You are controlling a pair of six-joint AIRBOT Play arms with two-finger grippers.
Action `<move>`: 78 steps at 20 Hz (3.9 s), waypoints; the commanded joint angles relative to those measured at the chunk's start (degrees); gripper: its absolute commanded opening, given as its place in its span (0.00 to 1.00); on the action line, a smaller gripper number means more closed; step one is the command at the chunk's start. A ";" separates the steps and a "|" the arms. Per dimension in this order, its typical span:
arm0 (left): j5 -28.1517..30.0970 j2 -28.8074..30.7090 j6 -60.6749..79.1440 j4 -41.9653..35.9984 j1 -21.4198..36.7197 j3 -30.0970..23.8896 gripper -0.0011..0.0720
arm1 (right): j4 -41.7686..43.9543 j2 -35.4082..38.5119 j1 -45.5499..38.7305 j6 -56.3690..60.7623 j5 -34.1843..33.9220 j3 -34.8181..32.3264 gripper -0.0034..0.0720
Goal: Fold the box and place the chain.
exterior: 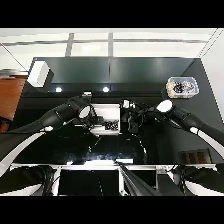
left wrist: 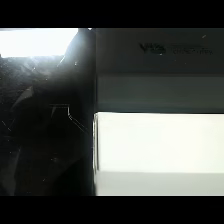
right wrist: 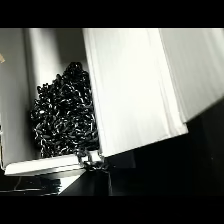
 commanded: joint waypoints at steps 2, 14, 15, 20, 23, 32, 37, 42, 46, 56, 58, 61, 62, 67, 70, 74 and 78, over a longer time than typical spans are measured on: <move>0.00 0.02 0.02 0.00 0.00 0.04 0.06 | -0.33 -0.04 0.02 -0.04 1.84 0.07 0.14; 0.07 0.02 0.02 0.04 0.00 0.04 0.06 | -9.16 8.90 -1.81 21.16 6.05 0.07 0.13; 0.22 0.02 0.02 0.04 0.00 0.04 0.06 | -8.66 10.58 -1.81 23.06 7.91 0.07 0.13; 0.24 0.02 0.02 0.00 0.00 0.04 0.06 | 7.19 13.75 -0.28 31.58 10.99 0.07 0.09; 0.22 0.02 0.00 0.00 0.00 0.04 0.06 | 11.80 13.70 5.53 32.87 2.51 0.07 0.09; -0.02 0.02 0.02 -0.04 -0.04 0.04 0.06 | 8.28 13.88 5.20 38.01 2.14 0.07 0.84; 0.48 0.02 0.00 -0.02 0.00 0.04 0.06 | 10.49 14.01 -2.91 45.05 13.86 0.07 0.84; 0.13 0.09 0.00 -0.46 0.00 0.07 0.10 | 8.76 14.01 -9.49 56.00 24.76 0.07 0.84; -1.55 1.99 0.76 -0.61 0.00 0.07 0.79 | 8.31 14.01 -10.43 57.09 27.23 0.07 0.84; -16.79 19.78 41.05 -7.45 8.26 -1.18 0.79 | -12.04 14.01 -10.45 79.78 16.76 0.07 0.84; -19.26 24.06 46.90 -7.82 15.43 -3.41 0.80 | -12.90 14.01 -10.45 79.76 16.79 0.04 0.84; -20.65 26.75 61.90 -18.43 31.30 -8.09 0.98 | -12.72 14.01 -10.38 80.41 16.72 0.04 0.98; -18.16 26.73 66.29 -22.69 36.06 -9.97 0.98 | -12.72 14.01 -10.38 80.46 16.76 0.04 0.98; -3.13 26.53 104.28 -37.29 41.31 -16.92 0.98 | -12.70 14.01 -10.38 81.05 16.76 0.04 0.98; 1.95 25.00 123.67 -43.10 39.98 -18.73 0.97 | -12.50 14.01 -10.40 81.18 16.76 0.04 0.97; 7.80 17.84 130.49 -47.17 39.54 -16.44 0.97 | -12.13 14.01 -10.38 82.34 16.79 0.04 0.97; 5.22 12.94 131.21 -49.92 39.54 -13.81 0.96 | -12.13 14.01 -10.38 82.34 16.83 0.04 0.97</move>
